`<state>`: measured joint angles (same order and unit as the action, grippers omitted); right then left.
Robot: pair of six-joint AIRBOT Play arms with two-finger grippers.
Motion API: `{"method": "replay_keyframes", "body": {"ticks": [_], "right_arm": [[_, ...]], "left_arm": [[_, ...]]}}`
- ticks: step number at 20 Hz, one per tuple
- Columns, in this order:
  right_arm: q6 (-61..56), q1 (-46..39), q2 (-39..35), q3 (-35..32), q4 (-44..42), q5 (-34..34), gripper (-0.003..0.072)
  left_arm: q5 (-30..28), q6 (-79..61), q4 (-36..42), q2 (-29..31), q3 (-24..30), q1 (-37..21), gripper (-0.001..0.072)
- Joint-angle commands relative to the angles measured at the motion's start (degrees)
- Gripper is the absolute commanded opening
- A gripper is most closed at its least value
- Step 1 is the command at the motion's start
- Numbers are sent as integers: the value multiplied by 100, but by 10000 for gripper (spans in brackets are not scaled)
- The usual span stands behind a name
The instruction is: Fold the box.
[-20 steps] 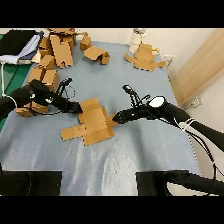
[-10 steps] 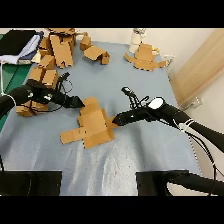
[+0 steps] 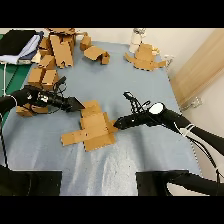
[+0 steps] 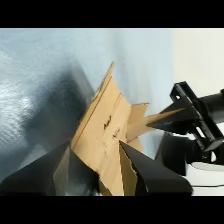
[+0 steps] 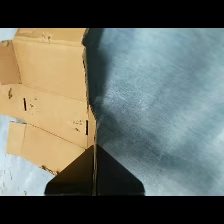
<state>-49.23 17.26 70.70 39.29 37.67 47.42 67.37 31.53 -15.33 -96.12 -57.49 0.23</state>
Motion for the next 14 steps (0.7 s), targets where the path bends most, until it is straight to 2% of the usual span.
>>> {"method": "replay_keyframes", "body": {"ticks": [1, 4, 10, 14], "right_arm": [[-31, 2, -195, -363, -179, -496, 2], [42, 2, -417, -713, -452, -979, 3], [415, 192, -470, -763, -581, -1010, 3], [417, 564, -470, -763, -584, -1233, 3]], "left_arm": [[251, -68, 162, -138, -4, -101, 473], [251, -48, 160, -140, -4, -186, 454], [114, -111, 177, -299, -4, 44, 454], [352, -326, 809, -601, -4, 55, 454]]}}
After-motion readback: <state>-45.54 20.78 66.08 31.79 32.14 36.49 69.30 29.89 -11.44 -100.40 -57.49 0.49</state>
